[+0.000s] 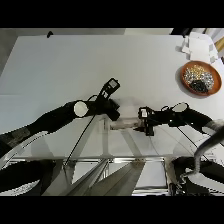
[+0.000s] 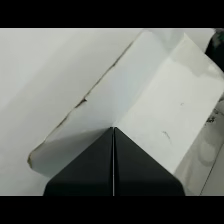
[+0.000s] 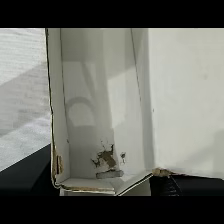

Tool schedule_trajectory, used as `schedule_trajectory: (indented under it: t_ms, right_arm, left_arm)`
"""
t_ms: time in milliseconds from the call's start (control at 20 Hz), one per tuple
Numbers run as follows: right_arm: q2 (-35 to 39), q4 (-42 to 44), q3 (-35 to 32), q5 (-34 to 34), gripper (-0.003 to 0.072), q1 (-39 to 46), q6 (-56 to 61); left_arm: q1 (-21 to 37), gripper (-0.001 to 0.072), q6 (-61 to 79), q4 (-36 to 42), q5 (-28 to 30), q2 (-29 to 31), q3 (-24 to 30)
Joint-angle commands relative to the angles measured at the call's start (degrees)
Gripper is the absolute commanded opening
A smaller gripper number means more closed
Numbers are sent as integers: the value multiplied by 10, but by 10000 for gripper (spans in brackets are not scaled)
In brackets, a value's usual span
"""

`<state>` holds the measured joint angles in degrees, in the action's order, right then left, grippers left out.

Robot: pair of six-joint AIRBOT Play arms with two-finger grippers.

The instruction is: Fold the box and place the chain.

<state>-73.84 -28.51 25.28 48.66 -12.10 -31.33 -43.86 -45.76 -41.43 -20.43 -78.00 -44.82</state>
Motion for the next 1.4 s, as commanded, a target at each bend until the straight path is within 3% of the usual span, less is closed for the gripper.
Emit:
schedule_trajectory:
  t_ms: [0,250,450,700,900,1050,1350]
  right_arm:
    - [0,-2,1,2,338,0,0]
    - [0,-2,1,2,338,0,0]
    - [0,-2,1,2,338,0,0]
    - [0,-2,1,2,338,0,0]
    - [0,-2,1,2,338,0,0]
    - [0,-2,1,2,338,0,0]
    - [0,-2,1,2,338,0,0]
  left_arm:
    - [0,-1,-36,-2,3,-23,0]
    - [0,-1,-31,-16,-13,-6,0]
    - [0,0,-33,-109,-49,53,0]
    - [0,0,-33,-263,-212,137,0]
    - [-1,5,10,-277,-308,143,0]
    - [0,4,20,-276,-309,137,0]
    - [-7,5,63,-233,-227,113,0]
